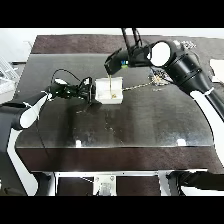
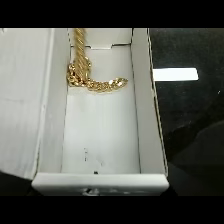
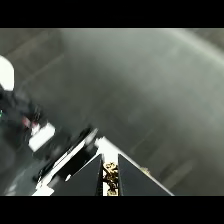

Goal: Fold the box and place the chain.

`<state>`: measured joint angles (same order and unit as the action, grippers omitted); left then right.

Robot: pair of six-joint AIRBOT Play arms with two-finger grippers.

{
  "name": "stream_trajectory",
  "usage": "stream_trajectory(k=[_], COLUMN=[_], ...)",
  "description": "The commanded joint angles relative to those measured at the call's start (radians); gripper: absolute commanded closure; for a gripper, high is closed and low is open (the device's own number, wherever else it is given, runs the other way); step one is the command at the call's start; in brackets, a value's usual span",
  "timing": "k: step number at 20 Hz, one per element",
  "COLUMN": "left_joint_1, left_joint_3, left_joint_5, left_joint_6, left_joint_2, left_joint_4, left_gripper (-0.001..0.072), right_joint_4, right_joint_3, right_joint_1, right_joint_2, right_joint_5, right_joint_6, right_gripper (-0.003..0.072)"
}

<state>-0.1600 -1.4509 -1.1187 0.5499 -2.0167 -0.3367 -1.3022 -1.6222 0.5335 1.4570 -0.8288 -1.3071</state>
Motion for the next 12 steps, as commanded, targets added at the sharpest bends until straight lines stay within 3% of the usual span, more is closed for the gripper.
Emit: stream_trajectory(k=[1,9,12], left_joint_1=[0.001,0.001,0.001], left_joint_3=[0.000,0.000,0.000], left_joint_5=[0.000,0.000,0.000], left_joint_6=[0.000,0.000,0.000], left_joint_2=[0.000,0.000,0.000], left_joint_4=[0.000,0.000,0.000], left_gripper=[0.0182,0.0182,0.0181], right_joint_4=[-0.018,-0.370,-0.413], right_joint_3=[0.052,-0.041,-0.047], right_joint_1=[-0.003,-0.025,-0.024], right_joint_2=[0.000,-0.054,-0.102], right_joint_5=[-0.012,-0.016,-0.054], right_joint_6=[-0.002,-0.114,-0.126], right_gripper=[0.0678,0.0678,0.0678])
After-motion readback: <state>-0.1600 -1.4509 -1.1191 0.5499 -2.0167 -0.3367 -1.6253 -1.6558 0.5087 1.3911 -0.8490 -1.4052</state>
